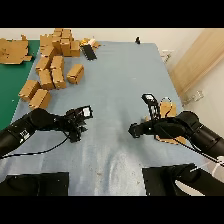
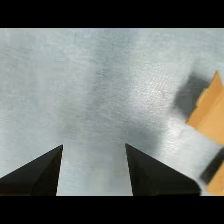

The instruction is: Fold the box.

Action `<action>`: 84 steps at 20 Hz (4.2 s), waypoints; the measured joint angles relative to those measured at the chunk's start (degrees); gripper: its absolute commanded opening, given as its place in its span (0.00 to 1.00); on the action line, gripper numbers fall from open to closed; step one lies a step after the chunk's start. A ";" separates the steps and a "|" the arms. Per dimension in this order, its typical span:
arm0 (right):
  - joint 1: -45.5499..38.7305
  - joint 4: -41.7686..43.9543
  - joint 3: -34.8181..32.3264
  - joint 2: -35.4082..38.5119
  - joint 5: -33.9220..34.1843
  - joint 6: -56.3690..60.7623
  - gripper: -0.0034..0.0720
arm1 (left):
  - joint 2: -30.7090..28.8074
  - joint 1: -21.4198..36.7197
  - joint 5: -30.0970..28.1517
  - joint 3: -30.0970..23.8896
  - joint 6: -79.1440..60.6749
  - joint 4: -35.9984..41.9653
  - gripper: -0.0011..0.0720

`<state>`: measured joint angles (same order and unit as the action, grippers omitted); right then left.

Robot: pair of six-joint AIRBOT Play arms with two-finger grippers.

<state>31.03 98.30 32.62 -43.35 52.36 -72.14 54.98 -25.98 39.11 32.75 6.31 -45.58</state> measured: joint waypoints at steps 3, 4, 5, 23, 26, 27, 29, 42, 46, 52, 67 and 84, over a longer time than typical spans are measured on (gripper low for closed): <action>0.04 4.74 0.00 -0.33 0.94 1.53 0.84 | 0.00 -0.17 1.79 0.00 11.76 7.39 0.36; 0.04 5.79 0.00 -0.39 2.36 1.84 0.84 | 0.00 -0.17 2.62 0.00 16.17 9.64 0.36; 0.04 5.92 0.02 -0.46 3.58 2.25 0.84 | 0.00 -0.17 2.99 0.00 19.93 11.34 0.36; -59.84 -24.63 14.36 -13.86 21.57 -10.93 0.84 | 0.00 -0.17 5.01 0.00 34.07 22.27 0.36; -64.48 -22.36 14.60 -17.88 19.34 -13.81 0.84 | 0.00 -0.15 5.44 0.00 34.21 22.32 0.36; -65.75 -21.79 14.78 -19.10 18.64 -14.49 0.84 | 0.00 -0.17 5.57 0.00 34.21 22.34 0.36; -67.69 -20.76 15.30 -21.11 17.77 -15.89 0.84 | 0.00 -0.17 5.79 0.00 34.21 22.38 0.36; -70.62 1.88 19.87 -26.38 22.05 -38.27 0.05 | 0.00 -0.17 7.67 0.00 34.25 22.45 0.36; -69.26 16.92 19.87 -24.70 27.34 -42.05 0.04 | 0.00 -0.17 7.91 0.00 34.32 22.49 0.36; -56.22 33.16 10.01 -16.96 25.57 -43.56 0.04 | 0.00 -0.17 8.00 0.00 35.47 22.82 0.36; -40.04 38.56 -14.75 -5.07 8.37 -43.87 0.32 | 0.00 -0.17 8.55 0.00 37.88 22.93 0.36; -33.11 45.51 -14.99 -10.10 5.40 -48.37 0.04 | 0.04 0.94 9.44 0.00 40.35 25.88 0.36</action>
<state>-2.09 143.81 17.63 -53.45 57.76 -120.51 55.02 -25.04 48.56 32.75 46.65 -19.70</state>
